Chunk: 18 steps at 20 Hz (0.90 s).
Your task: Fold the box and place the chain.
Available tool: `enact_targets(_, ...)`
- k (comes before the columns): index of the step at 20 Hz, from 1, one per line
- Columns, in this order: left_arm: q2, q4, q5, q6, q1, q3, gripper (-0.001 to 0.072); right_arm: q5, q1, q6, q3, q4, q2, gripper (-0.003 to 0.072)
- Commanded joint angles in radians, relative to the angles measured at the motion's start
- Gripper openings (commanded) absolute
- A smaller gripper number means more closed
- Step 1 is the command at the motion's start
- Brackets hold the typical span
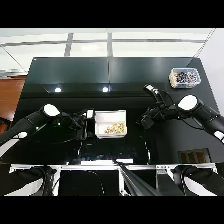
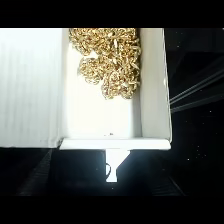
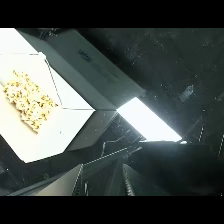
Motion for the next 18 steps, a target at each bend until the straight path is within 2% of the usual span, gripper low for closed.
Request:
enact_targets(1,-0.003,-0.016,0.034,0.004,-0.011,0.001,0.0718,0.0,0.0,0.0,0.0,0.0,-0.001,0.0314)
enact_targets(5,-0.009,-0.028,0.027,-0.031,-0.01,0.001,0.0718,0.0,0.0,0.0,0.0,0.0,-0.001,0.0314)
enact_targets(11,-0.008,-0.005,-0.041,-0.037,-0.01,0.001,0.0718,0.0,0.0,0.0,0.0,0.0,-0.001,0.0314)
enact_targets(18,-0.008,-0.054,-0.003,-0.083,-0.011,0.001,0.072,0.0,0.0,0.0,0.0,0.0,-0.001,0.0314)
